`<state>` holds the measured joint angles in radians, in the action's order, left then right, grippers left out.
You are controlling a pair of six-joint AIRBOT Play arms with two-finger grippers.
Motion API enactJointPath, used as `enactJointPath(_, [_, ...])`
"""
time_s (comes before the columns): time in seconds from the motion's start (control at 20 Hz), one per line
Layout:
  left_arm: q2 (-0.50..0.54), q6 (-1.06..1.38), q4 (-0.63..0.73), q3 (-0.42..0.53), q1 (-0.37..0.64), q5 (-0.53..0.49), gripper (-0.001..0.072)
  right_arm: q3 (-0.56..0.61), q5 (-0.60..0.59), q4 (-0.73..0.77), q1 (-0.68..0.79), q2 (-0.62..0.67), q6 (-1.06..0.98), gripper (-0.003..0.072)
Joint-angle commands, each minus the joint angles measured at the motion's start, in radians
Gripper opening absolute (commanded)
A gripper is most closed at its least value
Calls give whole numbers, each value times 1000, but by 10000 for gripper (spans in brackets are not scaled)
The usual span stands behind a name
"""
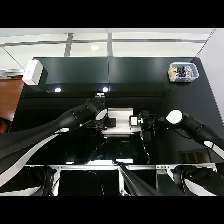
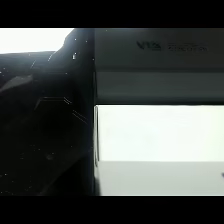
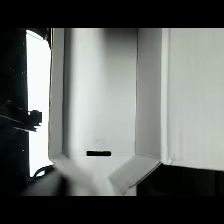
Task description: Fold the box and place the chain.
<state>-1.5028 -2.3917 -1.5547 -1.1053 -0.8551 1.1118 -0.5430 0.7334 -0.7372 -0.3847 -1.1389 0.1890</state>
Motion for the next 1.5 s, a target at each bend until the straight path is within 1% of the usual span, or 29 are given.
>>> enactJointPath(0.0, [1,7,0,-1,-1,1,28,-1,27,-14,-1,17,-10,239])
enactJointPath(0.1, [1,6,0,-1,-1,0,28,-1,29,44,0,17,-10,237])
enactJointPath(0.25, [0,6,0,-1,-1,0,28,0,29,176,-4,9,-10,238])
enactJointPath(0.35, [0,6,0,-1,-1,0,28,0,7,255,-21,-14,-10,240])
enactJointPath(0.5, [0,6,-1,-1,0,-12,28,0,-19,325,-37,-75,-34,240])
enactJointPath(0.55, [0,6,0,-1,0,-11,28,0,-25,325,-37,-87,-61,240])
enactJointPath(0.6, [0,6,0,-1,0,-10,28,0,-28,326,-37,-90,-79,302])
enactJointPath(0.65, [0,6,0,0,0,-11,28,0,-30,325,-37,-90,-85,484])
enactJointPath(0.7, [0,6,0,0,0,-11,28,0,-31,317,-37,-90,-97,342])
enactJointPath(0.75, [0,6,0,-1,0,-11,28,0,-31,318,-37,-90,-126,279])
enactJointPath(0.8, [0,6,0,-1,0,-11,28,0,-26,318,-37,-89,-155,424])
enactJointPath(0.85, [0,6,0,-1,0,-11,28,0,-17,305,-32,-81,-206,317])
enactJointPath(0.9, [0,6,0,-1,0,-10,28,-2,5,278,-18,-58,-293,68])
enactJointPath(0.95, [0,6,0,-1,0,-10,28,-6,53,247,11,-18,-415,19])
enactJointPath(1.0, [0,6,0,-1,0,-7,28,-19,127,195,52,29,-573,18])
enactJointPath(1.1, [0,6,0,-1,0,-7,28,-86,328,-16,177,134,-900,17])
enactJointPath(1.15, [0,6,0,-1,0,-8,28,-109,387,-115,257,187,-1051,17])
enactJointPath(1.2, [0,6,0,-1,0,-7,28,-108,391,-185,352,232,-1163,18])
enactJointPath(1.25, [0,6,0,-1,0,-8,28,-101,371,-220,447,246,-1260,18])
enactJointPath(1.35, [0,6,0,-1,0,-8,28,-28,249,-154,616,233,-1474,18])
enactJointPath(1.4, [0,6,0,-1,0,-8,28,20,212,-109,661,212,-1506,18])
enactJointPath(1.45, [0,6,0,-1,0,-9,28,59,207,-74,673,179,-1505,19])
